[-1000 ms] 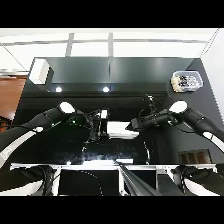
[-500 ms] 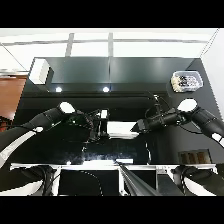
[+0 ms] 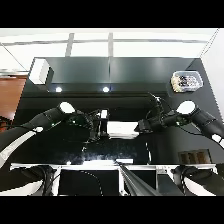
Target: Fold the box and place the chain.
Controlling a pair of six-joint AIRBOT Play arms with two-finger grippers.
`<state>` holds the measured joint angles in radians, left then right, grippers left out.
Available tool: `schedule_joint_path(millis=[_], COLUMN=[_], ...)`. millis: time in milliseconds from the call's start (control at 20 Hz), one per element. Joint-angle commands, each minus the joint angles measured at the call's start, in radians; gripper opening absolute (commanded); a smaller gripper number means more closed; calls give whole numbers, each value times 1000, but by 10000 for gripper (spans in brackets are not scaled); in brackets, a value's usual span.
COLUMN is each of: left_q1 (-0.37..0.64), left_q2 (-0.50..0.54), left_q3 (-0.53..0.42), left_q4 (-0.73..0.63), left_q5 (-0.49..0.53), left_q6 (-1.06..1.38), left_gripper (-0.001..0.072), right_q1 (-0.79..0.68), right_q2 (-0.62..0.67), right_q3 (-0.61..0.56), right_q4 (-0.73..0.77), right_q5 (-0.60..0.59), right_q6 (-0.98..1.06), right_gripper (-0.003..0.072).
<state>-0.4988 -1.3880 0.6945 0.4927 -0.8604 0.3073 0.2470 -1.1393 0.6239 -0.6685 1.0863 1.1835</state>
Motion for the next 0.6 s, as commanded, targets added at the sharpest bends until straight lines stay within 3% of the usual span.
schedule_joint_path(millis=[0, 250, 550], left_q1=[0, 0, 0], left_q2=[0, 0, 0], left_q3=[0, 0, 0], left_q4=[0, 0, -4], left_q5=[0, 0, 5], left_q6=[0, 0, 0], left_gripper=[459, 460, 460], right_q1=[-1, -60, -183], right_q2=[27, 193, 277], right_q3=[40, 188, 210], right_q4=[23, 13, 12], right_q5=[62, 140, 227], right_q6=[-10, -9, 31], right_gripper=[6, 6, 7])
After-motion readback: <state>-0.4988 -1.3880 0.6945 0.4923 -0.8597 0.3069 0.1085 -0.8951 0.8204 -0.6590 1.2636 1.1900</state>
